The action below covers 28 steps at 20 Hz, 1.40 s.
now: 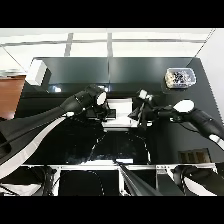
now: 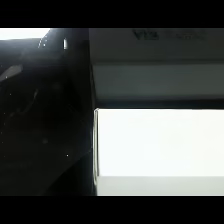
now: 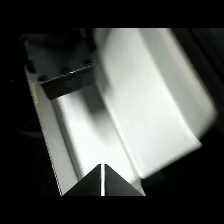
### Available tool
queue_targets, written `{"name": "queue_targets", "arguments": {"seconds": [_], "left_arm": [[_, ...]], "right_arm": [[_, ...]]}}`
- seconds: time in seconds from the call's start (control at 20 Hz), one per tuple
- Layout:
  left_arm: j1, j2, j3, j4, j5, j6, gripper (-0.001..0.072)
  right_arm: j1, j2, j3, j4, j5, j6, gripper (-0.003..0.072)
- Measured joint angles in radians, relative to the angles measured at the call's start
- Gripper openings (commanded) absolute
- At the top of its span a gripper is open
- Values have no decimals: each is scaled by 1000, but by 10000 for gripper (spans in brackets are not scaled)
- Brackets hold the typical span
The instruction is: Fold the box and place the chain.
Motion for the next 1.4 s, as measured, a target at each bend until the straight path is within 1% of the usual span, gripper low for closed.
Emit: {"name": "queue_targets", "arguments": {"seconds": [0.15,0.25,0.35,0.45,0.55,0.65,0.75,0.8,0.95,1.15,1.2,1.25,1.3,1.4], "left_arm": [[0,0,0,0,-18,1,28],[0,0,0,0,-21,3,28],[0,0,0,0,-20,3,28],[1,0,0,0,-18,3,28],[1,0,0,0,-16,3,28],[1,0,0,0,-10,3,28],[1,0,0,1,15,2,26],[1,0,0,1,19,0,25],[1,0,1,5,36,-4,26],[1,0,1,14,35,-4,26],[1,0,1,16,35,-4,26],[1,0,1,16,35,-5,26],[1,0,1,16,36,-5,26],[1,0,1,16,36,-5,26]], "right_arm": [[-141,41,0,-48,52,246,17],[-265,53,0,-73,62,486,17],[-386,55,0,-123,63,681,17],[-489,32,-2,-199,76,843,17],[-544,-14,-6,-239,124,951,17],[-550,-87,-8,-250,205,1003,17],[-515,-167,-9,-249,269,1023,18],[-491,-199,-9,-241,282,1023,18],[-407,-267,-9,-172,278,993,18],[-306,-301,19,-90,254,938,19],[-292,-305,34,-79,256,930,138],[-281,-307,53,-71,271,924,481],[-274,-309,74,-64,293,919,614],[-260,-311,112,-55,348,914,614]]}}
